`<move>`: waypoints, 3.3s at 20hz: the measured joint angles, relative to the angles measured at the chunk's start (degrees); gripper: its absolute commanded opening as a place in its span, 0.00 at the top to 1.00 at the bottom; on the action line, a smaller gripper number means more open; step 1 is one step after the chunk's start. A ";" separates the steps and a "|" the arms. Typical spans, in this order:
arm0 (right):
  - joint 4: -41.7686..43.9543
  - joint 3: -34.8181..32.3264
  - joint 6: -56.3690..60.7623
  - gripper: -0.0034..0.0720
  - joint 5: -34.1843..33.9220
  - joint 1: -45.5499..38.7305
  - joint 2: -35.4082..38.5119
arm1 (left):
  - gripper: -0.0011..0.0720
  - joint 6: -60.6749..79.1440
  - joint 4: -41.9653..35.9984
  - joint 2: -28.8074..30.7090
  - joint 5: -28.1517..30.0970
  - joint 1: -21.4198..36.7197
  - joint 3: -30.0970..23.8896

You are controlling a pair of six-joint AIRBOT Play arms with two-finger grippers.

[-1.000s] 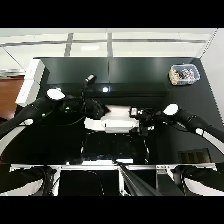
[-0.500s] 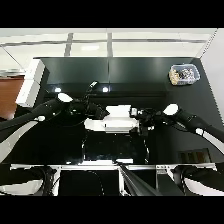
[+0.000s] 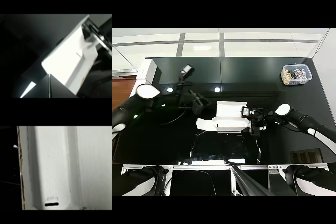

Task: Fold the box and place the chain.

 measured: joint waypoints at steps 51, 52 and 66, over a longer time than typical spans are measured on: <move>0.04 0.00 0.07 0.76 -0.02 0.00 0.00 | 0.95 27.12 3.52 -9.31 5.79 -10.67 -3.85; 0.04 0.00 0.07 0.76 -0.02 0.00 0.00 | 0.95 20.35 7.85 -7.72 5.29 -8.98 -3.28; 0.00 0.00 -0.02 0.76 -0.02 0.00 0.00 | 0.95 -35.91 6.62 -14.51 -10.93 16.13 -6.84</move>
